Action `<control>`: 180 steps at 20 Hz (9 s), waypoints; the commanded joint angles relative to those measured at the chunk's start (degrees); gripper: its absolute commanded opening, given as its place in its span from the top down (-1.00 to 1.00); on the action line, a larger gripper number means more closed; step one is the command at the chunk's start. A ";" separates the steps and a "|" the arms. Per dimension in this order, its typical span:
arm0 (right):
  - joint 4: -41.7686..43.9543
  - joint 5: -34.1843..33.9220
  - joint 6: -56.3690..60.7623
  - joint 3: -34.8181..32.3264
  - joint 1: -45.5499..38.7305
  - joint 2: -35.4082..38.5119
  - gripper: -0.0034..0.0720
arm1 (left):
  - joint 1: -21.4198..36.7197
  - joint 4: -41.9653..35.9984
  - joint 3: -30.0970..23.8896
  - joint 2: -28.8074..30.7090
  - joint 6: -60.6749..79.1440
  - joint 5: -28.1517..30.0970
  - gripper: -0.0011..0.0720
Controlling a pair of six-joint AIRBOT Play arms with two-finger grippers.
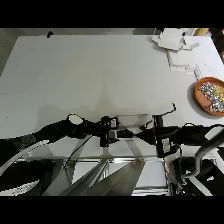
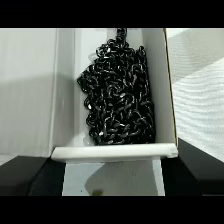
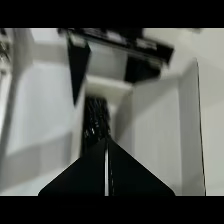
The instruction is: Fold the box and place the chain.
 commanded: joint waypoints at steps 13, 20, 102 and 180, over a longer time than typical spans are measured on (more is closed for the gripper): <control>-26.47 -9.79 9.18 2.69 -2.99 -2.38 0.70 | -0.04 0.00 0.04 0.04 0.02 -0.02 0.40; -26.99 -10.56 5.40 1.75 -15.52 -11.85 0.22 | -0.04 0.00 0.04 0.04 0.00 0.00 0.40; -13.73 0.90 -6.10 -0.31 -13.68 -17.79 0.37 | -0.04 0.00 0.04 0.04 0.02 -0.15 0.40; -18.93 -7.91 23.39 4.28 6.91 -15.58 0.46 | -0.04 0.00 0.04 0.04 0.02 -0.20 0.40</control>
